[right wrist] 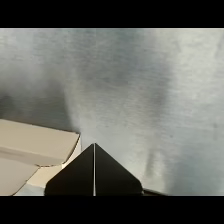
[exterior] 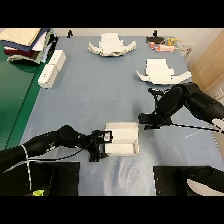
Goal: Fold the box.
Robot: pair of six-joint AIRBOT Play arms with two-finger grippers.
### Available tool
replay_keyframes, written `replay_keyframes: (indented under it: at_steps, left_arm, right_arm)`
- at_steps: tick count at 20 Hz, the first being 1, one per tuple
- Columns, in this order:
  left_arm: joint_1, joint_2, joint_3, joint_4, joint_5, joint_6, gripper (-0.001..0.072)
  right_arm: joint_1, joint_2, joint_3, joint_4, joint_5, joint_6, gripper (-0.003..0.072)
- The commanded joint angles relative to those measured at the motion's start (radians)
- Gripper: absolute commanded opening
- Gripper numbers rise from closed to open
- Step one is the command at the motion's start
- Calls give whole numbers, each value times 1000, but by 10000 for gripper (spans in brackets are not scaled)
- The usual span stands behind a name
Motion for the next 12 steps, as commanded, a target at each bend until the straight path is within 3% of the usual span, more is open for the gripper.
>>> replay_keyframes:
  at_steps: [1, 8, 12]
  left_arm:
    - [2, 0, 1, 1, 75, 11, 453]
    - [2, 0, 1, 1, 124, 34, 453]
    - [2, 0, 1, 1, 90, 34, 453]
  right_arm:
    - [-24, -14, 0, 60, 38, -45, 3]
    - [-24, -14, 0, 63, 114, -45, 4]
    - [-34, -13, 3, 72, 51, -45, 4]
